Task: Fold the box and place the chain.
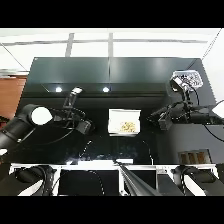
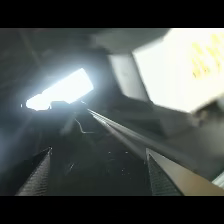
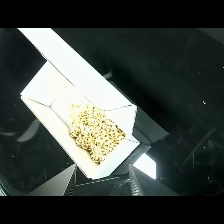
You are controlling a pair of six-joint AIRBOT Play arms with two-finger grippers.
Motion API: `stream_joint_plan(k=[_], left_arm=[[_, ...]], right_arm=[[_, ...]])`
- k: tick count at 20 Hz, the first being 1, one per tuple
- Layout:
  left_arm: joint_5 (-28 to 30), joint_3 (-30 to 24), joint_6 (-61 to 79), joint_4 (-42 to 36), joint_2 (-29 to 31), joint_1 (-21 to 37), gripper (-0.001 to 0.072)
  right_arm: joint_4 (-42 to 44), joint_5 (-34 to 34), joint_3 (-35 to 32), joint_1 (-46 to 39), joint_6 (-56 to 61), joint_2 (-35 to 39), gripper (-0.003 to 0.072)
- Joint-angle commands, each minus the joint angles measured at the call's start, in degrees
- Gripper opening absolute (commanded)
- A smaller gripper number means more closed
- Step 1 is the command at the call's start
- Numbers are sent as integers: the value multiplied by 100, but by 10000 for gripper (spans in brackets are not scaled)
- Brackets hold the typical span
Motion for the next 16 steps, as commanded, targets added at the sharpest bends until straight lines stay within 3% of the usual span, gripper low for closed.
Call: stream_joint_plan(k=[1,4,6,10,16], left_arm=[[177,-195,3589,-741,-420,-225,711],[310,-195,5486,-723,-671,-737,712],[378,-76,6006,-1198,-887,-804,712],[424,-13,7001,-2524,-1443,-267,713],[282,190,7639,-2828,-2105,107,717]], right_arm=[[-4,7,7,0,0,2,372],[42,28,7,0,2,2,372],[105,28,7,4,2,2,373],[179,-4,7,2,2,2,373],[210,2,7,4,2,2,373]])
